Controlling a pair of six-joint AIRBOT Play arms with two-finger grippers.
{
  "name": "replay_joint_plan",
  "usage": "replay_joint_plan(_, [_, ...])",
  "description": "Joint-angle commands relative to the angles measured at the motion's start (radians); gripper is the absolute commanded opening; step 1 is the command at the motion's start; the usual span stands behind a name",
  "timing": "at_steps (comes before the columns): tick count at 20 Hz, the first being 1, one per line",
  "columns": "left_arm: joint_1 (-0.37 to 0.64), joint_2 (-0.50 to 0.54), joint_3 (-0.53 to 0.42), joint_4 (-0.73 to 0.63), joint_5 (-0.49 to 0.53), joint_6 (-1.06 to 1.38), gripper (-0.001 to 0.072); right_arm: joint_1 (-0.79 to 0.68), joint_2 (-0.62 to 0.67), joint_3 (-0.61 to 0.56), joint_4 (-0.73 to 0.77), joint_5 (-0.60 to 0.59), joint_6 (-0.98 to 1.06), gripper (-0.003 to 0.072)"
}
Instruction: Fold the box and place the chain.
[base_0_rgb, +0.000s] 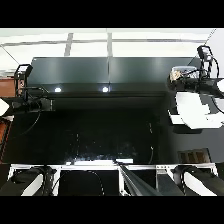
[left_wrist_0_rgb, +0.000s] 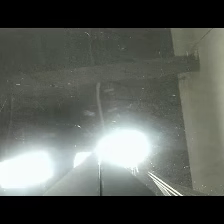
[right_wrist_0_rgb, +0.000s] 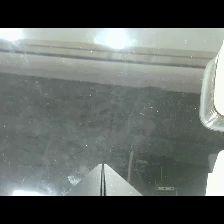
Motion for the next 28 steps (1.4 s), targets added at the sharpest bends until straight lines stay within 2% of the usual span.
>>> replay_joint_plan(1, [0.0, 0.0, 0.0, 0.0, 0.0, 0.0, 0.0029, -0.001, 0.001, 0.0, 0.0, 0.0, 0.0, 0.0018])
replay_joint_plan(9, [0.0, 0.0, 0.0, 0.0, 0.0, 0.0, 0.0028, -0.001, 0.001, 0.0, 0.007, -0.005, 0.001, 0.0018])
replay_joint_plan(12, [0.0, 0.0, 0.0, 0.0, 0.0, 0.0, 0.0028, 0.0, 0.0, 0.0, 0.112, -0.044, 0.0, 0.0018])
replay_joint_plan(14, [0.0, 0.0, 0.0, 0.0, 0.0, 0.0, 0.0028, 0.0, 0.0, 0.0, 0.238, -0.058, -0.004, 0.0018])
replay_joint_plan(15, [0.0, 0.0, 0.0, 0.0, 0.0, 0.0, 0.0028, 0.006, -0.005, 0.0, 0.245, -0.115, -0.008, 0.0041])
replay_joint_plan(16, [0.0, 0.0, 0.0, 0.0, 0.001, 0.0, 0.0029, 0.006, -0.01, 0.0, 0.231, -0.152, -0.008, 0.0397])
replay_joint_plan(17, [0.0, 0.0, 0.0, 0.0, 0.007, 0.0, 0.0028, 0.005, -0.015, 0.0, 0.163, -0.18, -0.011, 0.0709])
replay_joint_plan(19, [0.0, -0.001, -0.002, 0.0, 0.074, 0.0, 0.0029, -0.031, -0.026, 0.001, -0.076, -0.216, 0.079, 0.0709])
replay_joint_plan(21, [0.0, -0.009, -0.002, 0.0, 0.152, 0.0, 0.0029, -0.178, -0.063, 0.041, -0.358, -0.215, 0.376, 0.0708])
replay_joint_plan(22, [0.0, -0.014, -0.002, 0.0, 0.186, 0.0, 0.0028, -0.287, -0.1, 0.084, -0.432, -0.175, 0.469, 0.0707])
replay_joint_plan(25, [0.0, -0.029, -0.002, -0.001, 0.219, 0.0, 0.0028, -0.584, -0.24, 0.235, -0.436, 0.072, 0.446, 0.0707])
replay_joint_plan(27, [0.0, -0.053, -0.002, -0.039, 0.221, 0.0, 0.003, -0.708, -0.335, 0.32, -0.419, 0.237, 0.328, 0.0707])
replay_joint_plan(28, [0.0, -0.077, -0.002, -0.066, 0.222, 0.0, 0.0151, -0.748, -0.378, 0.355, -0.417, 0.296, 0.255, 0.0707])
